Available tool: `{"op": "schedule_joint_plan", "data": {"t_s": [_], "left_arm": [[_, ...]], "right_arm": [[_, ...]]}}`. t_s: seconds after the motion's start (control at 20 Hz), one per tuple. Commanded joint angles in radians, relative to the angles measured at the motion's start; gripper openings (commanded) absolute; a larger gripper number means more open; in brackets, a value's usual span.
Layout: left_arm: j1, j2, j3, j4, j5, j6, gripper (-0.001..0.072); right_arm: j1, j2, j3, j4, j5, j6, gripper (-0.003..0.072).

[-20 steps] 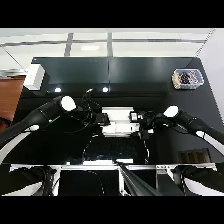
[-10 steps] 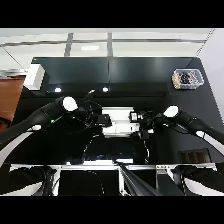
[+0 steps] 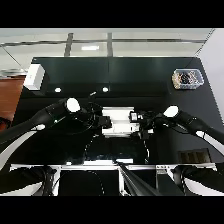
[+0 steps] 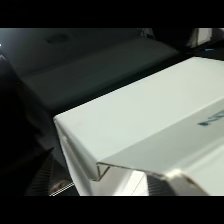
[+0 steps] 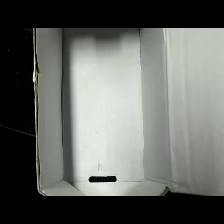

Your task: Fold the box and place the chain.

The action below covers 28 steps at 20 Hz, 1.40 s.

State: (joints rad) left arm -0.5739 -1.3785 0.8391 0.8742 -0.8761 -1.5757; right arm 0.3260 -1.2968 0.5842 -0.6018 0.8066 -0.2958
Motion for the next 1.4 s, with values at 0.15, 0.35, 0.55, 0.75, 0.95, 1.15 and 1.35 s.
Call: {"op": "schedule_joint_plan", "data": {"t_s": [0.15,0.35,0.55,0.75,0.95,1.15,1.35], "left_arm": [[-0.088,-0.001,0.105,0.346,-0.059,-0.34,0.0568],[-0.147,-0.001,0.163,0.337,-0.082,-0.379,0.0485],[-0.161,-0.003,0.163,0.299,-0.097,-0.385,0.0485],[-0.173,-0.006,0.163,0.354,-0.109,-0.435,0.0483],[-0.191,-0.022,0.163,0.41,-0.122,-0.476,0.0483],[-0.196,-0.047,0.163,0.424,-0.121,-0.504,0.0373],[-0.196,-0.05,0.165,0.492,-0.153,-0.581,0.0366]], "right_arm": [[0.0,0.0,-0.001,0.0,0.0,0.0,0.0021],[0.0,0.0,-0.001,0.0,0.0,0.0,0.0021],[0.0,0.0,-0.001,0.0,0.0,0.0,0.0021],[0.0,0.0,-0.001,0.0,0.0,0.0,0.0021],[0.0,0.0,-0.001,0.0,0.0,0.0,0.0021],[0.0,0.0,-0.001,0.0,0.0,0.0,0.0021],[0.0,0.0,-0.001,0.0,0.0,0.0,0.0021]]}}
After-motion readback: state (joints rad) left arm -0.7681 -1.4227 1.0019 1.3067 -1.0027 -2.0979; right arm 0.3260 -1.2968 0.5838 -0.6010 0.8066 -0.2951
